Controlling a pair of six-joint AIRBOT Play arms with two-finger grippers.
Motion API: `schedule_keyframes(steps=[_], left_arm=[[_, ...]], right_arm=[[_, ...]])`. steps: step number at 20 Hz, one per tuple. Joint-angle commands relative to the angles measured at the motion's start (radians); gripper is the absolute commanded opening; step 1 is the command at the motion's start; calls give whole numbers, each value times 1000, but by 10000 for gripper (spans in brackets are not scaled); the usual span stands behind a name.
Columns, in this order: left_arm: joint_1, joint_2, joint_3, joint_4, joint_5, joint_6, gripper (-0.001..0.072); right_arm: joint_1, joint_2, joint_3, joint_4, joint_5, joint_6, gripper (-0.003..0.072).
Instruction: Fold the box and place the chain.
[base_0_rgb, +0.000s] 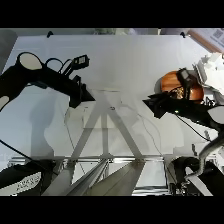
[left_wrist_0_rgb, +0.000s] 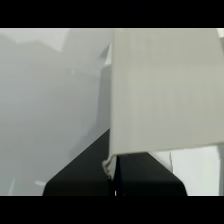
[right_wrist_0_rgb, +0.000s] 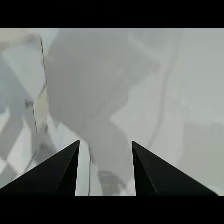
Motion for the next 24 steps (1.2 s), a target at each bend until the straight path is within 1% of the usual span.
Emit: schedule_keyframes(steps=[1, 2, 3, 6, 8, 10, 12, 16, 18, 20, 24], left_arm=[[-3, 8, -117, -179, 143, 175, -1], [-8, -9, -135, -210, 197, 212, 1], [-14, -28, -138, -213, 231, 222, 1], [-32, -94, -138, -205, 272, 326, 1], [-52, -138, -138, -207, 298, 356, 4], [-74, -175, -138, -213, 303, 374, 4], [-94, -210, -138, -237, 304, 467, 4], [-109, -272, -138, -419, 301, 665, 3], [-109, -298, -138, -469, 302, 733, 3], [-109, -315, -138, -487, 310, 760, 4], [-109, -333, -138, -475, 344, 761, 4]], right_arm=[[0, 102, 2, -80, -75, 92, 373], [0, 108, 2, -119, -89, 120, 372], [0, 109, 2, -157, -93, 135, 372], [0, 109, 2, -246, -98, 178, 372], [0, 109, 2, -252, -98, 178, 371], [0, 109, 2, -252, -98, 203, 371], [0, 108, 2, -252, -98, 205, 370], [0, 105, 2, -252, -107, 204, 370], [0, 105, 2, -253, -110, 204, 370], [0, 105, 2, -252, -110, 204, 369], [0, 105, 2, -252, -113, 204, 369]])
